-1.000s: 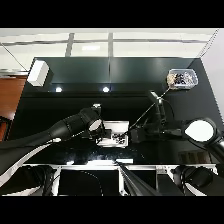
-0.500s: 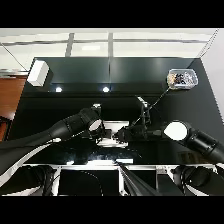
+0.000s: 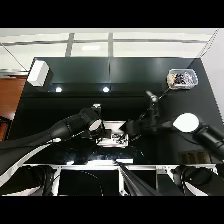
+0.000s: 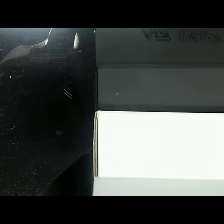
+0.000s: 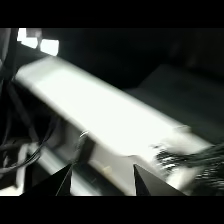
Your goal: Fold the box and place the chain.
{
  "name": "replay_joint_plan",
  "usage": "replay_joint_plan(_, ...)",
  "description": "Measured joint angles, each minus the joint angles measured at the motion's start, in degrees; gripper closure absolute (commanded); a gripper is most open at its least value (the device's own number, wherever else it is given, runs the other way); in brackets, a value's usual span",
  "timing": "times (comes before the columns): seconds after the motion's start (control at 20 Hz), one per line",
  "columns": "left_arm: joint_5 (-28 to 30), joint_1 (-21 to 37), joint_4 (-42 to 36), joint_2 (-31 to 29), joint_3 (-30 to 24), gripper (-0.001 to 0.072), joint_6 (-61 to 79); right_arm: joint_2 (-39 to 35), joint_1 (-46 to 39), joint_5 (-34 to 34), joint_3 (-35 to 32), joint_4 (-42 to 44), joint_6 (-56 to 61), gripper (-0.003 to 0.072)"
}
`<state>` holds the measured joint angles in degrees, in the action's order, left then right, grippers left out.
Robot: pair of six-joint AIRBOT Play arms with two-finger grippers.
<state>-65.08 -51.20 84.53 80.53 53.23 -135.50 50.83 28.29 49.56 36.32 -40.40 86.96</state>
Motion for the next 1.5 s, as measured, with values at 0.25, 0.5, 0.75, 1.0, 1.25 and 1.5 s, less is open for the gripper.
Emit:
replay_joint_plan(0.25, 0.02, 0.0, 0.0, 0.0, 0.0, 0.0677, 0.0, -0.96, -17.49, -1.92, -0.24, -22.23, 7.63, -0.0013)
replay_joint_plan(0.5, 0.02, 0.0, 0.0, 0.0, 0.0, 0.0677, 0.0, 11.08, -29.79, -12.52, 4.66, -32.04, 13.73, -0.0012)
replay_joint_plan(0.75, 0.02, 0.0, 0.0, 0.0, 0.0, 0.0677, 0.0, 30.6, -33.33, -12.81, 20.48, -30.71, 14.99, -0.0008)
replay_joint_plan(1.0, 0.02, 0.0, 0.0, 0.0, 0.0, 0.0677, 0.02, 41.11, -34.1, -10.54, 29.9, -27.12, 15.02, 0.0374)
replay_joint_plan(1.25, 0.02, 0.0, 0.0, 0.0, 0.0, 0.0677, 0.0, 42.64, -34.93, -6.84, 32.2, -26.01, 13.7, 0.0673)
replay_joint_plan(1.5, 0.04, 0.0, 0.0, 0.0, 0.0, 0.0677, 0.0, 32.61, -35.3, 3.45, 32.98, -25.07, 3.19, 0.0673)
